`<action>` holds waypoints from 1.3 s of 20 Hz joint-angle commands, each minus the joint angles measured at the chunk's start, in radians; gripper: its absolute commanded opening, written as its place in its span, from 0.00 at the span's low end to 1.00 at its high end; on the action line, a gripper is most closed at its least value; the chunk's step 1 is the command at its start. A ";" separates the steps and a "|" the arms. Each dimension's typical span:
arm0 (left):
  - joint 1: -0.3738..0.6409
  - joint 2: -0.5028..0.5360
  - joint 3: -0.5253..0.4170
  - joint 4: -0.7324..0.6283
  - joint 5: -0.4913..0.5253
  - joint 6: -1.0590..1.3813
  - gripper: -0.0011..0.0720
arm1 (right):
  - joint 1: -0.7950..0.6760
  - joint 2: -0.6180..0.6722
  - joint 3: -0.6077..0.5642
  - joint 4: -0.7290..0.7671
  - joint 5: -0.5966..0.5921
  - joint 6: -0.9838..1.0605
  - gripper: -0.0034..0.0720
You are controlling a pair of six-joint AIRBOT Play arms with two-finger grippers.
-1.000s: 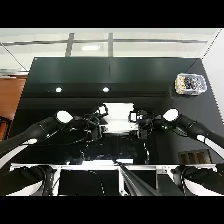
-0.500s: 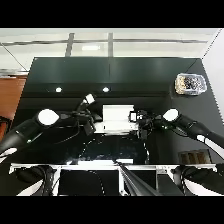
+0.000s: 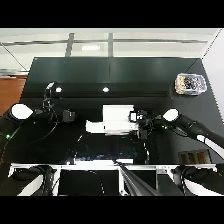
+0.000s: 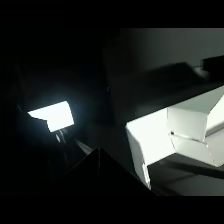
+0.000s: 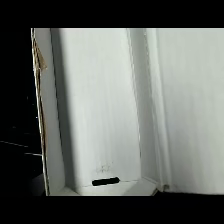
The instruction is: Fold the box and place the chain.
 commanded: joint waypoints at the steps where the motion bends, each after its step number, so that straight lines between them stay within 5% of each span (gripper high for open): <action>1: 0.055 -0.060 -0.042 -0.028 -0.083 -0.133 0.05 | 0.000 0.000 0.000 0.000 0.000 0.000 0.22; 5: 0.053 -0.221 -0.074 -0.304 -0.140 -0.009 0.05 | 0.000 0.000 0.000 0.000 0.000 0.000 0.22; 9: -0.016 -0.373 -0.074 -0.419 -0.150 0.121 0.05 | 0.000 0.000 0.000 0.000 0.000 0.000 0.22; 13: -0.106 -0.402 -0.074 -0.534 -0.056 0.207 0.05 | 0.000 0.000 0.000 0.001 0.000 0.000 0.22; 16: -0.097 -0.402 -0.074 -0.644 -0.085 0.343 0.05 | 0.000 0.000 0.000 0.000 0.000 0.000 0.22; 26: 0.107 -0.330 -0.066 -0.447 -0.224 0.340 0.05 | 0.000 0.000 0.000 0.000 0.000 0.000 0.22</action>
